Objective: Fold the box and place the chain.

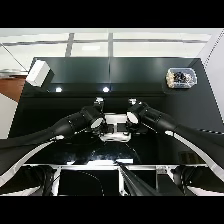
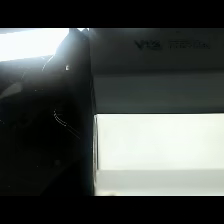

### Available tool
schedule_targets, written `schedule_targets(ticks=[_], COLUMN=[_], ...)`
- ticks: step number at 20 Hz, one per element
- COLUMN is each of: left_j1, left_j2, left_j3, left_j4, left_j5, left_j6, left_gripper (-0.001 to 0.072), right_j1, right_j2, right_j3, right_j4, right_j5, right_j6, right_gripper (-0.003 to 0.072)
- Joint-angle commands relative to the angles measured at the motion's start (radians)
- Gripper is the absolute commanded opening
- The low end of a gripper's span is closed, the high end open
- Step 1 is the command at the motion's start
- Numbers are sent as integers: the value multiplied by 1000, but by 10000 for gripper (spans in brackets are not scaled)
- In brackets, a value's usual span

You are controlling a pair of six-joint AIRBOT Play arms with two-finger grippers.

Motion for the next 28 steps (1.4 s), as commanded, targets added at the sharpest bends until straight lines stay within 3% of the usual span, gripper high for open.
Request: schedule_targets(ticks=[1,5,6,10,16,17,18,21,22,23,27,28], left_j1=[0,0,0,0,0,0,0,0,0,0,0,0], left_j2=[-1,-1,-1,-1,-1,-1,-1,-1,-1,-1,-1,-1], left_j3=[0,0,0,0,0,0,0,0,0,0,0,0], left_j4=[0,0,0,0,-1,-2,-3,-3,-3,-3,-3,-3], left_j5=[2,2,2,0,-2,-2,-2,-2,-2,-2,-2,-2], left_j6=[0,0,0,0,0,0,1,0,0,0,0,0], left_gripper=[31,31,31,31,31,31,31,31,31,31,31,31], right_j1=[0,0,0,0,0,0,0,0,0,0,0,0], right_j2=[-1,-1,-1,-1,0,0,0,0,0,0,2,5], right_j3=[1,1,1,1,1,1,1,1,1,1,1,1], right_j4=[5,6,6,6,5,5,5,3,3,3,2,3], right_j5=[-4,-2,-2,-7,-14,-13,-7,0,-2,-3,-2,-2], right_j6=[0,0,-1,0,0,0,4,4,3,3,3,4], right_gripper=[235,231,75,30,33,175,247,215,90,31,33,231])
